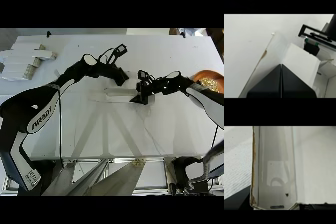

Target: Fold the box and place the chain.

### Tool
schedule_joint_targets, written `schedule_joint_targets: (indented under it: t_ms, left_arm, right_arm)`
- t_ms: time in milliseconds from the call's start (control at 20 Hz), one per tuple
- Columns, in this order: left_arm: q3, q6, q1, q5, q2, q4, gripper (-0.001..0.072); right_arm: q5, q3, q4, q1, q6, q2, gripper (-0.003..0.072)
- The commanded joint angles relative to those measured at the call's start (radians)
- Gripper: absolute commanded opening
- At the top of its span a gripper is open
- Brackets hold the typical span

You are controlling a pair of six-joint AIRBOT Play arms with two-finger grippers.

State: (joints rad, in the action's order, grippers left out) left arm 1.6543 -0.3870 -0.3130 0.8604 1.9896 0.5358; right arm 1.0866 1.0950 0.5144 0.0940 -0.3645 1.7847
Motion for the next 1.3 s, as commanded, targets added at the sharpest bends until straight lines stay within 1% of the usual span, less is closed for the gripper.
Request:
schedule_joint_targets:
  t_ms: [0,200,300,500,800,850,900,1050,1100,1200,1250]
  left_arm:
    - [0.001,-0.033,0.0,0.028,0.02,-0.001,0.0003]
    - [0.001,-0.033,0.006,0.074,-0.019,-0.005,0.0003]
    - [0.001,-0.033,0.018,0.155,-0.047,-0.006,0.0004]
    - [0.001,-0.033,0.074,0.381,-0.11,-0.005,0.0003]
    - [0.001,-0.033,0.163,0.551,-0.235,0.018,0.0003]
    - [0.001,-0.033,0.17,0.581,-0.249,0.036,0.0003]
    - [0.001,-0.033,0.171,0.605,-0.262,0.081,0.0003]
    - [0.0,-0.033,0.167,0.618,-0.292,0.347,0.0011]
    - [0.0,-0.033,0.168,0.618,-0.296,0.413,0.0048]
    - [-0.005,-0.032,0.168,0.608,-0.297,0.482,0.0325]
    - [-0.017,-0.032,0.169,0.584,-0.297,0.489,0.0371]
  right_arm:
    - [-0.001,0.0,0.002,0.0,0.0,-0.001,0.0419]
    - [-0.002,0.0,0.002,0.0,0.0,-0.001,0.0419]
    - [-0.001,0.0,0.002,0.0,0.0,-0.001,0.0419]
    - [-0.001,0.0,0.002,0.0,0.0,-0.001,0.0419]
    - [-0.001,0.0,0.002,0.0,0.0,-0.001,0.0419]
    - [-0.001,0.0,0.002,0.0,0.0,-0.001,0.0419]
    - [-0.001,0.0,0.002,0.0,0.0,-0.001,0.0419]
    - [-0.001,0.0,0.002,0.0,0.0,-0.001,0.0419]
    - [-0.001,0.0,0.002,0.0,0.0,-0.001,0.0419]
    - [-0.001,0.0,0.002,0.0,0.0,-0.001,0.0419]
    - [-0.001,0.0,0.002,0.0,0.0,-0.001,0.0419]
